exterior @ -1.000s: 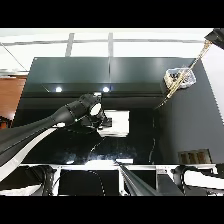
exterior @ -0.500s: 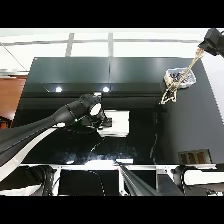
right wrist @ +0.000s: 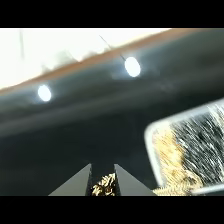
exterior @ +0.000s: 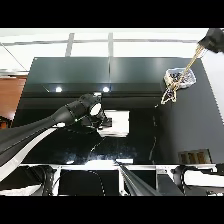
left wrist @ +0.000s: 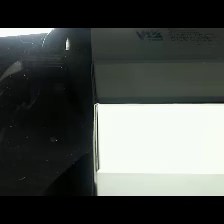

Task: Fold the box and place the chain.

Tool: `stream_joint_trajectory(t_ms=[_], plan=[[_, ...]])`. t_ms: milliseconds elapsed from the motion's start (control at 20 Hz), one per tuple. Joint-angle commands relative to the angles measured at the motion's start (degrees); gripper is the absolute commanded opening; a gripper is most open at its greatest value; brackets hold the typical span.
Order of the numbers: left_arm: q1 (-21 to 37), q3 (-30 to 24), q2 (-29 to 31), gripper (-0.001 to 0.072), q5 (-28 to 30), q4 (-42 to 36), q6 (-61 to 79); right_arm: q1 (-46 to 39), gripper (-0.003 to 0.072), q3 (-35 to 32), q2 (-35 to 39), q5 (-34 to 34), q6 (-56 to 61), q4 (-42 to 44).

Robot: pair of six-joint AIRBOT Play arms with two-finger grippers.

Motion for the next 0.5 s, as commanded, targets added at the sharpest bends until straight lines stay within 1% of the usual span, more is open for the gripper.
stream_joint_trajectory(t_ms=[0, 100, 250, 350, 450], plan=[[0.0, 0.0, 0.0, 0.0032, 0.1, 0.0, 0.0, 0.0, 0.0010, 0.1, 9.6, -1.1, -4.4, 5.4], [0.0, 0.0, 0.0, 0.0032, 0.1, 0.0, 0.0, 0.0, 0.0010, 0.1, 14.8, -3.1, -5.4, 7.9], [0.0, 0.0, 0.0, 0.0032, 0.0, 0.0, 0.0, 0.0, 0.0010, 0.1, 20.4, -5.0, -6.8, 11.8], [0.0, 0.0, 0.0, 0.0032, 0.0, 0.0, 0.0, 0.0, 0.0009, 0.2, 23.0, -7.3, -7.3, 14.0], [0.0, 0.0, 0.0, 0.0032, 0.0, 0.0, 0.0, 0.0, 0.0010, 3.0, 23.8, -7.9, -7.7, 16.1]])
